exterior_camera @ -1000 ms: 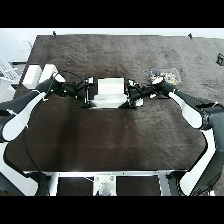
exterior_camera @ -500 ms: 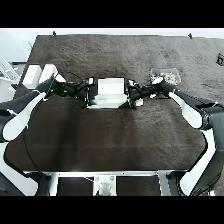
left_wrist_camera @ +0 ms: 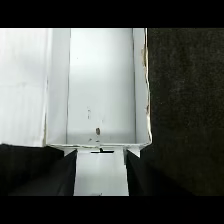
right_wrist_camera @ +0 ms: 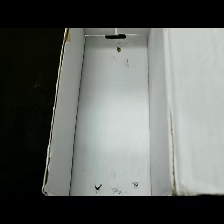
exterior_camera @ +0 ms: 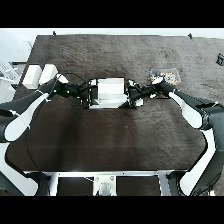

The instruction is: Fold the box and place the chain.

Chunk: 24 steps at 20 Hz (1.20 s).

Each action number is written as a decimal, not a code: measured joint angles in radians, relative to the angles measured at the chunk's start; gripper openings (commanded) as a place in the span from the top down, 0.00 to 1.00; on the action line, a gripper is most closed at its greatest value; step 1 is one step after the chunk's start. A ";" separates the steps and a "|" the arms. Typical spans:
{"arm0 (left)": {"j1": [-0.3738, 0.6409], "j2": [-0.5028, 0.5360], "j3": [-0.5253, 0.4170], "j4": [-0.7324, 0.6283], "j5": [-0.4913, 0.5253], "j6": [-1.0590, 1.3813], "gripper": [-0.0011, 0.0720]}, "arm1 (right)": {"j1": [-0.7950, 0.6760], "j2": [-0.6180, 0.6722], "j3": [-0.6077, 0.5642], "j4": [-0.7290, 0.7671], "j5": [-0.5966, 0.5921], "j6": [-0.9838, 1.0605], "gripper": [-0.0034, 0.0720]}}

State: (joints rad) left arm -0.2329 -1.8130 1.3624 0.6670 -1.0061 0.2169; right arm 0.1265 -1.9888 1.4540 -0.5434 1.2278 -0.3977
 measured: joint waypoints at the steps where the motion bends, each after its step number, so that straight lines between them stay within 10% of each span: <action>1: 0.000 -0.003 0.000 -0.006 0.000 0.002 0.51 | 0.000 0.000 0.000 0.000 0.000 0.000 0.17; 14: -0.031 -0.027 0.000 -0.118 0.021 0.066 0.50 | 0.000 0.000 0.000 0.000 0.000 0.000 0.17; 16: -0.033 -0.027 0.000 -0.119 0.031 0.069 0.25 | 0.000 0.000 0.000 0.000 0.000 0.000 0.17; 24: -0.034 -0.027 0.000 -0.120 0.050 0.072 0.25 | 0.000 0.000 0.000 0.001 -0.002 0.000 0.17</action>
State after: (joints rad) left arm -0.2672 -1.8400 1.3624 0.5472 -0.9565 0.2886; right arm 0.1261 -1.9888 1.4540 -0.5426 1.2259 -0.3977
